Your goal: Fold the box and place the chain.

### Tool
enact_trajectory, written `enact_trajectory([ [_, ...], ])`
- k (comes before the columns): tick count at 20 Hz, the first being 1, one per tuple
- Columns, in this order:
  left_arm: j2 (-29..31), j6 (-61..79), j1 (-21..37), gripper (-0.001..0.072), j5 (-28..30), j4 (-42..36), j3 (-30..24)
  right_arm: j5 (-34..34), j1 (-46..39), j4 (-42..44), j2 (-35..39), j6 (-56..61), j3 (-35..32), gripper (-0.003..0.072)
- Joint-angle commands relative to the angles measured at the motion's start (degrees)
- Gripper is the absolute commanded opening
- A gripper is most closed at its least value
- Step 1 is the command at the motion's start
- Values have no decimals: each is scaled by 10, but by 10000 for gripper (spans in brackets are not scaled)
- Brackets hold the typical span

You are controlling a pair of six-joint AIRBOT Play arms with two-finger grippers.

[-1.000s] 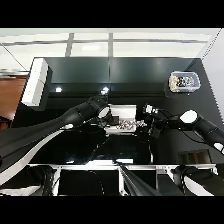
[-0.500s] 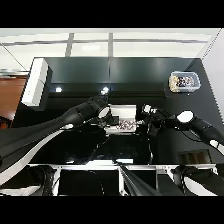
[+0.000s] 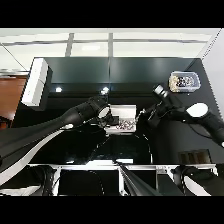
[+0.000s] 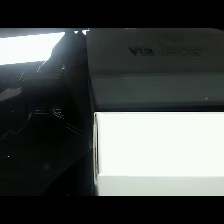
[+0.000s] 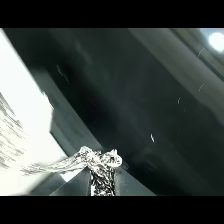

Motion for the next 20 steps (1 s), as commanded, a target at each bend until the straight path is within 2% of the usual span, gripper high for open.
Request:
enact_trajectory([
  [1, 0, 0, 0, 29, 0, 0, 0, 143, -29, 53, 59, 123, 69, 15],
  [4, 0, 0, 0, 29, 0, 0, 0, 208, -27, 200, 68, 130, 81, 15],
  [5, 0, 0, 0, 29, 0, 0, 0, 211, -21, 217, 67, 130, 81, 15],
  [8, 0, 0, 0, 29, 0, 0, 0, 191, 12, 211, 57, 136, 79, 15],
  [12, 0, 0, 0, 29, 0, 0, 0, 112, 66, 156, 28, 174, 50, 34],
  [14, 0, 0, 0, 29, 0, 0, 0, 107, 68, 95, 17, 194, 47, 349],
  [15, 0, 0, 0, 29, 0, 0, 0, 110, 59, 59, 19, 198, 50, 377],
  [17, 0, 0, 0, 29, 0, 0, 0, 143, 13, -5, 30, 225, 68, 376],
  [20, 0, 0, 0, 29, -6, -12, 0, 189, -93, -38, 62, 232, 83, 376],
])
